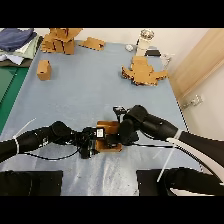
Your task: Fold the box.
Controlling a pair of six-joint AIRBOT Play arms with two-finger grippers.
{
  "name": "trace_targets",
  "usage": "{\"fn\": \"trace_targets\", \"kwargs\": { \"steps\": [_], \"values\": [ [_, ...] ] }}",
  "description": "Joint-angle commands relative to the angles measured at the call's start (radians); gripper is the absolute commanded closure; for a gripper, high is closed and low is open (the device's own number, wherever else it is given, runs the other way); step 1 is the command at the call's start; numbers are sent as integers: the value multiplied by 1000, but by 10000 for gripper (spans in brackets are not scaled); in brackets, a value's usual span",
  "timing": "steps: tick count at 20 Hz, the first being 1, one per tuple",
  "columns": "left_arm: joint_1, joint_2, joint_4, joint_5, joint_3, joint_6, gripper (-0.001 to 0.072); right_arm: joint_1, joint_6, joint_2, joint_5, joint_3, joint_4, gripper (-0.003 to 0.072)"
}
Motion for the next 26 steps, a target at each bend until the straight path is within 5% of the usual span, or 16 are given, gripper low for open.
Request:
{"fn": "trace_targets", "kwargs": {
  "steps": [1, 4, 7, 11, 17, 19, 20, 26],
  "values": [
    [0, 0, 0, 0, 0, 0, 210, 51, 115, -81, -75, 49, -15, 232],
    [0, 0, 0, 0, 0, 0, 211, 65, 140, -125, -76, 56, -12, 240],
    [0, 0, 0, 0, 0, 0, 211, 65, 157, -140, -79, 56, -25, 354],
    [0, 0, 0, 0, 0, 0, 210, 66, 155, -140, -85, 56, -53, 681],
    [0, 0, 0, 0, 0, 0, 210, 72, 129, -137, -82, 56, -69, 680],
    [0, 0, 0, 0, 0, 0, 210, 72, 129, -137, -82, 56, -60, 381],
    [0, 0, 0, 0, 0, 0, 210, 72, 129, -137, -82, 56, -60, 320],
    [0, 0, 0, 0, 0, 0, 210, 72, 122, -137, -108, 56, -59, 304]
  ]
}}
